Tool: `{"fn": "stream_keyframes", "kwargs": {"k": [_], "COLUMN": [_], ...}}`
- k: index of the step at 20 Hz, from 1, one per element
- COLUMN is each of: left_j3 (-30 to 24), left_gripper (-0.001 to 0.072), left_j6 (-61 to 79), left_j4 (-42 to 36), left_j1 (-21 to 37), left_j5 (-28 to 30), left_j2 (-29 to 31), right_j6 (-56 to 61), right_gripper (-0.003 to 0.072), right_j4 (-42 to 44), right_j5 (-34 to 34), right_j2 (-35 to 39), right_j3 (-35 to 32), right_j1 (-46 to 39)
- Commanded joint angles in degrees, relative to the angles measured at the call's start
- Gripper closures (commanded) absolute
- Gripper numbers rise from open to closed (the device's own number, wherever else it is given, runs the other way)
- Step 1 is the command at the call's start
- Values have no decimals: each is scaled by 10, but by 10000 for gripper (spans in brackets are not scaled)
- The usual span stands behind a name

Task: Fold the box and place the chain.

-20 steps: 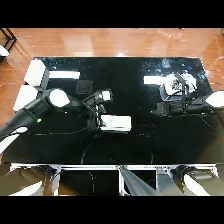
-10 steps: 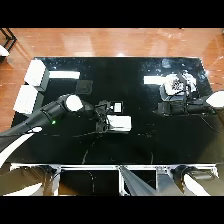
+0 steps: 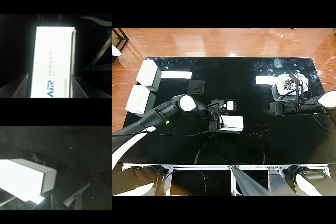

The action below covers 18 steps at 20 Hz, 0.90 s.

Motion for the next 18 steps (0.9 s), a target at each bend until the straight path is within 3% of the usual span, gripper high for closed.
{"fn": "stream_keyframes", "kwargs": {"k": [1, 18], "left_j3": [0, 0], "left_gripper": [83, 84], "left_j6": [-9, -9], "left_j4": [2, 2], "left_j1": [0, 0], "left_j5": [-5, 5], "left_j2": [-8, -9], "right_j6": [0, 0], "right_gripper": [667, 667], "right_j4": [0, -12], "right_j5": [-11, -11], "right_j2": [0, 0], "right_j3": [0, 0], "right_j1": [0, 0]}}
